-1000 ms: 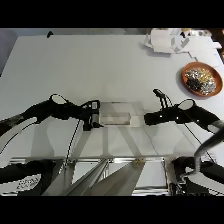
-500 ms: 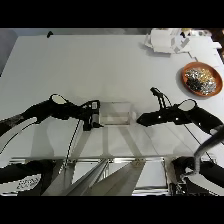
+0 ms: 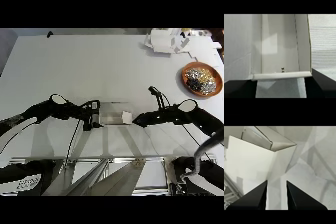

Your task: Fold the box and place the chain.

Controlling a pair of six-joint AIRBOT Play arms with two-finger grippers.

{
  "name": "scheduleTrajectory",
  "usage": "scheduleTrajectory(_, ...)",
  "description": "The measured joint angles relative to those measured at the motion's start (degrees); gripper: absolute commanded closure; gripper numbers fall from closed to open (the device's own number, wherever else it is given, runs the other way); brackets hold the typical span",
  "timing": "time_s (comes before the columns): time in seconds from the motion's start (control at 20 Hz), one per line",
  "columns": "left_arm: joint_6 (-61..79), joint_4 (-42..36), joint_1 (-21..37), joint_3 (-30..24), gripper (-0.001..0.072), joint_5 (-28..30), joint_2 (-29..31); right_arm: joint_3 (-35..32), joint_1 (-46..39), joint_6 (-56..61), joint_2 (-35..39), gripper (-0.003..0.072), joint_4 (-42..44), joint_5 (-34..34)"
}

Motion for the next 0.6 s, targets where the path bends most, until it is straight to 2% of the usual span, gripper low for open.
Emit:
scheduleTrajectory(0.15, 0.0, 0.0, 0.0, 0.0, 0.0499, -0.1, 0.0, 0.2, 0.1, 1.5, 1.3, 0.04, 0.0, -0.6)
scheduleTrajectory(0.25, 0.0, 0.0, 0.0, 0.0, 0.0499, -0.1, 0.0, 0.4, 0.7, 2.3, 1.7, 0.0343, 0.3, -1.3)
scheduleTrajectory(0.35, 0.0, 0.0, 0.0, 0.0, 0.0499, -0.1, 0.0, 0.7, 2.5, 3.6, 1.9, 0.034, 0.5, -3.1)
scheduleTrajectory(0.4, 0.0, 0.0, 0.0, 0.0, 0.0499, -0.1, 0.0, 1.0, 3.8, 4.4, 1.8, 0.0312, 0.3, -4.3)
scheduleTrajectory(0.45, 0.0, 0.0, 0.0, 0.0, 0.0499, -0.1, 0.0, 1.4, 4.9, 5.6, 1.6, 0.0213, -0.1, -5.4)
scheduleTrajectory(0.6, 0.0, 0.0, 0.0, 0.0, 0.0499, -0.1, 0.0, 3.4, 8.3, 11.5, 1.1, 0.0196, -4.9, -8.1)
